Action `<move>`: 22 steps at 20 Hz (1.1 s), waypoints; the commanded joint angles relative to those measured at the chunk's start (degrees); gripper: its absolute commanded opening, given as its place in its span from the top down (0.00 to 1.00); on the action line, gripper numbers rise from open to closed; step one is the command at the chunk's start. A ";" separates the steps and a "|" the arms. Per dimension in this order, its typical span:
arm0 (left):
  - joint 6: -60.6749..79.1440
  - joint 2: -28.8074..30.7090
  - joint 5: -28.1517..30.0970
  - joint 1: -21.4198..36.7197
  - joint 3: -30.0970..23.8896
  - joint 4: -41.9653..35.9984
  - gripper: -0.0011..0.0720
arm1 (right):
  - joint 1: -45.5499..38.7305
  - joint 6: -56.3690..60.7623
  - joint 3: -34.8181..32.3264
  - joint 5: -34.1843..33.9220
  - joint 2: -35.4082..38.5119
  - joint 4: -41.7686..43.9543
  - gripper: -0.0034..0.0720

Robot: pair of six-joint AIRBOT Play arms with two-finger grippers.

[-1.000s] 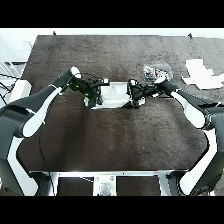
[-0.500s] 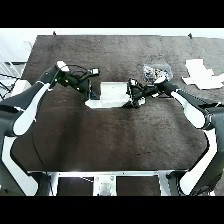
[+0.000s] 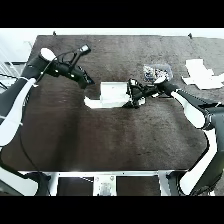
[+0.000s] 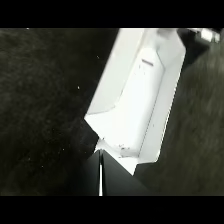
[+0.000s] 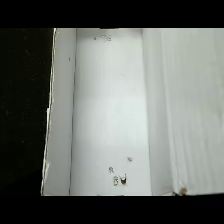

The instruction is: Fold the box and place the chain.

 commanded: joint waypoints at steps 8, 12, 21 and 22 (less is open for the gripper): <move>-26.47 16.74 15.06 0.11 -22.25 1.68 0.97 | 0.02 0.00 0.00 0.02 -0.04 0.00 0.18; -30.67 16.85 15.98 0.22 -28.28 1.66 0.97 | 0.02 0.02 0.00 0.02 -0.04 0.02 0.18; -37.09 16.85 9.73 10.64 -32.15 -5.20 0.97 | 0.02 0.02 0.00 0.02 -0.04 0.02 0.18; -38.10 16.85 9.14 10.99 -32.94 -6.29 0.97 | 0.02 0.00 0.00 0.02 -0.04 0.00 0.18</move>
